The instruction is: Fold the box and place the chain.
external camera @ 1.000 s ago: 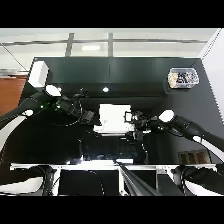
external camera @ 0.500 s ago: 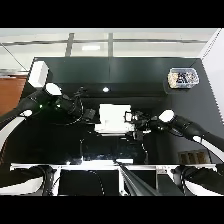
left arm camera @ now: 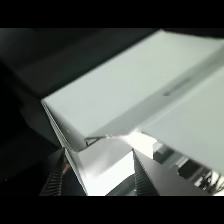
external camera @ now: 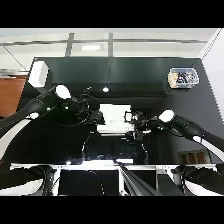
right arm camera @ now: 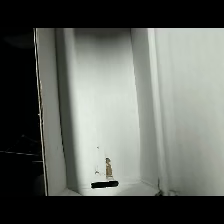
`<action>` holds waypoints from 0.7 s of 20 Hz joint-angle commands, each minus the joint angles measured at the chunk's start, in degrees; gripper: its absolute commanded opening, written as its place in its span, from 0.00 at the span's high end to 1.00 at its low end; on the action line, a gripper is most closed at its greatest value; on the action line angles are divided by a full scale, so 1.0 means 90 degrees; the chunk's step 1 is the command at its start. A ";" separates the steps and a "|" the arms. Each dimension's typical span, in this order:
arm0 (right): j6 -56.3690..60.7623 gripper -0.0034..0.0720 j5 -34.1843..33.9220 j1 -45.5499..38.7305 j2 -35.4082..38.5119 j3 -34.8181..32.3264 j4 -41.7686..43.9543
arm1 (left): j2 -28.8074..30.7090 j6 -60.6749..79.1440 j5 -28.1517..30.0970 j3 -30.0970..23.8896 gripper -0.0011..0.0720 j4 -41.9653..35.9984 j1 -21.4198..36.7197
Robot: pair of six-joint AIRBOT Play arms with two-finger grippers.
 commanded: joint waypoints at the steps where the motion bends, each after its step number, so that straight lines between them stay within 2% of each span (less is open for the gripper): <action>1: 0.0002 0.33 0.0000 0.0002 0.0000 0.0000 0.0002 | 0.0002 -0.0500 0.0284 0.0051 0.33 0.0406 -0.0262; 4: 0.0002 0.33 -0.0002 0.0002 0.0000 0.0000 0.0010 | 0.0002 -0.0920 0.0605 0.0051 0.33 0.0566 -0.0539; 8: 0.0002 0.33 -0.0005 0.0002 0.0000 0.0000 0.0012 | 0.0002 -0.1736 0.0777 0.0051 0.33 0.1251 -0.0882; 12: 0.0002 0.33 -0.0005 0.0002 0.0000 0.0000 0.0012 | -0.0002 -0.2769 0.0760 0.0112 0.33 0.2193 -0.1243; 14: 0.0002 0.33 -0.0005 0.0002 0.0000 0.0000 0.0012 | -0.0010 -0.3502 0.0709 0.0328 0.33 0.2965 -0.1579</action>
